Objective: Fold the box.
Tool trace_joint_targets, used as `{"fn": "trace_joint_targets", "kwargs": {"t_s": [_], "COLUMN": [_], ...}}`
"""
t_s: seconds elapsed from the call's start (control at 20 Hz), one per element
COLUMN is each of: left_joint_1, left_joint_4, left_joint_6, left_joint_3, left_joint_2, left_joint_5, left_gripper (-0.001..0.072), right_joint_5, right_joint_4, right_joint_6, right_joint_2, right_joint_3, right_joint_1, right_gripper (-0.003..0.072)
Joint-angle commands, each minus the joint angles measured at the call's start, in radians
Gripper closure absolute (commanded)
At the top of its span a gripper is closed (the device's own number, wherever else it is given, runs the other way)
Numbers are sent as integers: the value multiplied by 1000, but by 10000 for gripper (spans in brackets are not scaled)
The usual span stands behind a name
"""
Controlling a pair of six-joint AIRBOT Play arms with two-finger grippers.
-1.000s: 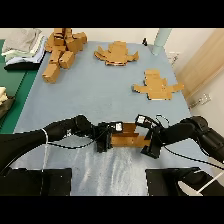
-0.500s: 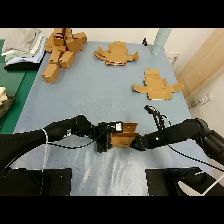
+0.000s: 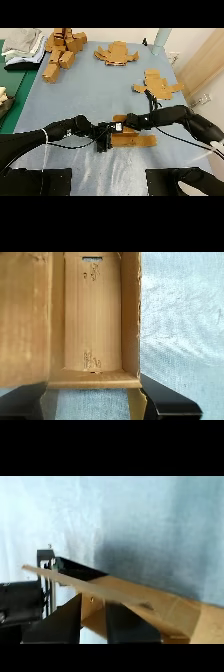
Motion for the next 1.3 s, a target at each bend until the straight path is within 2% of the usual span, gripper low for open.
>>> {"fn": "trace_joint_targets", "kwargs": {"t_s": [0.0, 0.25, 0.6, 0.75, 1.0, 1.1, 1.25], "left_joint_1": [1, 1, 1, 1, 1, 1, 1], "left_joint_4": [0, 0, 0, 0, 0, 0, 0], "left_joint_6": [0, 0, 0, 0, 0, 0, 0], "left_joint_3": [1, 1, 1, 1, 1, 1, 1], "left_joint_2": [0, 0, 0, 0, 0, 0, 0], "left_joint_5": [0, 0, 0, 0, 0, 0, 0], "left_gripper": [188, 188, 188, 188, 188, 188, 188], "right_joint_5": [18, 11, 1, -47, -206, -299, -430], "right_joint_4": [-37, -35, -35, -76, -327, -360, -352], "right_joint_6": [-61, -169, -257, -303, -299, -316, -472], "right_joint_2": [-123, -265, -253, -175, 51, 149, 287], "right_joint_3": [41, 40, 62, 119, 143, 117, 15], "right_joint_1": [-5, -5, -5, -5, -5, -5, 5], "right_gripper": [558, 565, 565, 565, 566, 566, 560]}}
